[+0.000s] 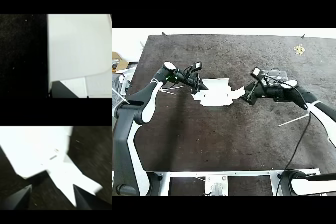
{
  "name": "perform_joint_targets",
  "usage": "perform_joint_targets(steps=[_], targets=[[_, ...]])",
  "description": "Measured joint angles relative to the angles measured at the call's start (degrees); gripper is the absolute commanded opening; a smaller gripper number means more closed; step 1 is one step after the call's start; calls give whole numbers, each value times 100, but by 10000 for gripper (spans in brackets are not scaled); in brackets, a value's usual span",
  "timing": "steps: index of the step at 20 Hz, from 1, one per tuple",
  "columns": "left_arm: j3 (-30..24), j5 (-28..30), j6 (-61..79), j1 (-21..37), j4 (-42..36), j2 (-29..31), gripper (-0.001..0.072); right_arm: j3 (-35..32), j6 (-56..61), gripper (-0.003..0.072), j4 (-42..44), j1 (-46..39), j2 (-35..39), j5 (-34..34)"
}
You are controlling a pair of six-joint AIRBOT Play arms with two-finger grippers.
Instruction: Fold the box and place the chain.
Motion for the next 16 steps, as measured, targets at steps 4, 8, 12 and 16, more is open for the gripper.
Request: perform_joint_targets(steps=[4, 8, 12, 16], targets=[[0, 4, 2, -2, 4, 0, 11, 581, -634, 686, -212, 393, -651, 514], [0, 7, 2, -2, 7, 0, 11, 990, -872, 683, -638, 739, -1110, 654], [0, 7, 4, -2, 7, 0, 10, 1132, -940, 677, -960, 940, -1346, 466], [0, 7, 4, -2, 7, 0, 11, 1176, -938, 677, -1093, 975, -1268, -24]])
